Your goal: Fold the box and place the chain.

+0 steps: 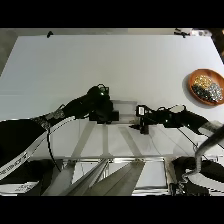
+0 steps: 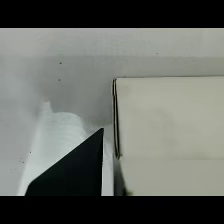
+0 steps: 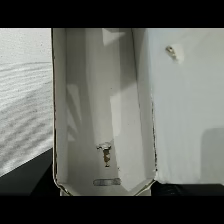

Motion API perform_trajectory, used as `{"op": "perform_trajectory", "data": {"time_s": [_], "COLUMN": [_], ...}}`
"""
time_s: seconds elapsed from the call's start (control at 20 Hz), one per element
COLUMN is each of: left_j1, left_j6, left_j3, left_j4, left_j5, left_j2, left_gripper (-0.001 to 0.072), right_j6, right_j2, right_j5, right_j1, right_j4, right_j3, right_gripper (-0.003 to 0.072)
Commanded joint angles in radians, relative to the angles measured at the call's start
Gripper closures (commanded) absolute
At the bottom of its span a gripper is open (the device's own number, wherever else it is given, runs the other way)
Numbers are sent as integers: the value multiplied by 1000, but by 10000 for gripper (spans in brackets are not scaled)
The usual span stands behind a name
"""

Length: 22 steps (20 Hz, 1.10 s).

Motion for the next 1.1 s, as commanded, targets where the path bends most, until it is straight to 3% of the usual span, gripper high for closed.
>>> {"op": "perform_trajectory", "data": {"time_s": [0.0,0.05,0.4,0.45,0.65,0.75,0.9,1.05], "left_j1": [-5,-5,-7,-6,-3,5,18,44], "left_j6": [3,6,6,24,230,292,390,598], "left_j3": [1,1,1,1,1,1,-2,-42], "left_j4": [5,6,19,20,29,24,22,24], "left_j5": [-11,-11,-18,-18,-53,-39,12,29], "left_j2": [1,1,4,11,86,124,197,330], "left_gripper": [623,701,696,639,260,239,69,60], "right_j6": [-3,-3,-3,-3,-3,-3,-3,-3], "right_j2": [1,1,1,1,1,1,1,1], "right_j5": [0,0,0,0,0,0,0,0], "right_j1": [0,0,0,0,0,0,0,0], "right_j4": [0,0,0,0,0,0,0,0], "right_j3": [0,0,0,0,0,0,0,0], "right_gripper": [344,344,344,344,344,344,344,344]}}
